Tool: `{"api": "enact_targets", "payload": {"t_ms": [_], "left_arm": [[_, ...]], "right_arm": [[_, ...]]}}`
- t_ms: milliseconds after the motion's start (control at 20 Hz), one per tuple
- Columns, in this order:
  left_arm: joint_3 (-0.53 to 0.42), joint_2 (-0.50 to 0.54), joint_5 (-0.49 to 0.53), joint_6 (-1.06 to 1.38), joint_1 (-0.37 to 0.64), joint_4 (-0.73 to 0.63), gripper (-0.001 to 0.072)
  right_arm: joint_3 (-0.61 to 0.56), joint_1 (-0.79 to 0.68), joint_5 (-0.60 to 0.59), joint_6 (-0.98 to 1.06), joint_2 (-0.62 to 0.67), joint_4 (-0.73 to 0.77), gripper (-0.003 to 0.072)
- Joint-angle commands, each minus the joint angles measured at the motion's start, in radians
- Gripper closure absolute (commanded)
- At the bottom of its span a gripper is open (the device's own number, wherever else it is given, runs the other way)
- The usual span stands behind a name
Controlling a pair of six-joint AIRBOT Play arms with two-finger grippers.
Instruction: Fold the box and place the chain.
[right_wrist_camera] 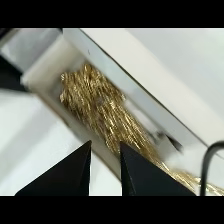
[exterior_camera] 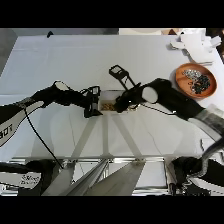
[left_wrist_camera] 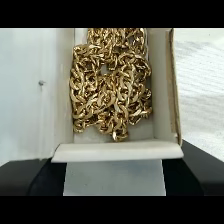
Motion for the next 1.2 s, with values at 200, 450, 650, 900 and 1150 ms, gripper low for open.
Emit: {"api": "enact_targets", "payload": {"t_ms": [200, 450, 650, 900, 1150], "left_arm": [[0.000, 0.000, 0.000, 0.000, 0.000, 0.000, 0.0435], [0.000, 0.000, 0.000, 0.000, 0.000, 0.000, 0.0435], [0.000, 0.000, 0.000, 0.000, 0.000, 0.000, 0.0435], [0.000, 0.000, 0.000, 0.000, 0.000, 0.000, 0.0435], [0.000, 0.000, 0.000, 0.000, 0.000, 0.000, 0.0435]], "right_arm": [[-0.039, -0.312, 0.259, -0.726, 0.089, 0.221, 0.0305], [-0.081, -0.406, 0.209, -1.122, -0.035, 0.278, 0.0265], [-0.082, -0.406, 0.167, -1.326, -0.169, 0.383, 0.0167], [-0.082, -0.405, 0.126, -1.521, -0.243, 0.483, 0.0084], [-0.082, -0.377, 0.130, -1.567, -0.297, 0.496, 0.0105]]}}
